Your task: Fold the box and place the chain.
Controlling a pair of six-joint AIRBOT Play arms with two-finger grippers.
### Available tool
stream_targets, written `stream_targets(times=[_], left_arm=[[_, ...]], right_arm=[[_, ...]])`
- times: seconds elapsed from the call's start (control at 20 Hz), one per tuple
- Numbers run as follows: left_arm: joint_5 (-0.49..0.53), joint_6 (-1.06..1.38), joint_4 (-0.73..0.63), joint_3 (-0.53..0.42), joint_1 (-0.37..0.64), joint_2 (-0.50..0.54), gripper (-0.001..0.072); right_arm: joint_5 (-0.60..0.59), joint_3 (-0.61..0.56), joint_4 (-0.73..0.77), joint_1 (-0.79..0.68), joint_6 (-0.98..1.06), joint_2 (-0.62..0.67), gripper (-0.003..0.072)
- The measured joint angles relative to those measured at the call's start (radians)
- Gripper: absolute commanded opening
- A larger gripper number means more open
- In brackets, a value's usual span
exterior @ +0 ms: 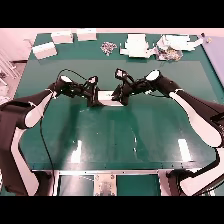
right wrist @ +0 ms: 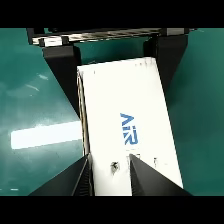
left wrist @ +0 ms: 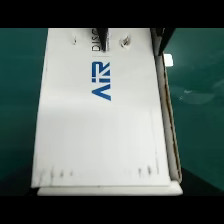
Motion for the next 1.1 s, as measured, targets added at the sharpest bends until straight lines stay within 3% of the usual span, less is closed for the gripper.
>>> stream_targets(times=[0.3, 0.5, 0.6, 0.75, 1.1], left_arm=[[0.006, -0.006, -0.003, 0.0, 0.0, 0.0, 0.063], [0.005, -0.005, -0.003, 0.0, 0.0, 0.0, 0.063], [0.005, -0.005, -0.003, 0.0, 0.0, 0.0, 0.063], [0.005, -0.005, -0.002, 0.0, 0.0, 0.0, 0.063], [0.005, -0.003, -0.002, 0.0, 0.0, 0.0, 0.063]], right_arm=[[0.001, -0.016, 0.154, -0.009, -0.086, 0.038, 0.0275], [0.005, -0.024, 0.217, -0.018, -0.111, 0.049, 0.0124], [0.004, -0.042, 0.25, -0.025, -0.114, 0.053, 0.0103], [-0.015, -0.108, 0.299, -0.032, -0.152, 0.053, 0.0014], [-0.091, -0.218, 0.379, -0.034, -0.218, 0.046, 0.001]])
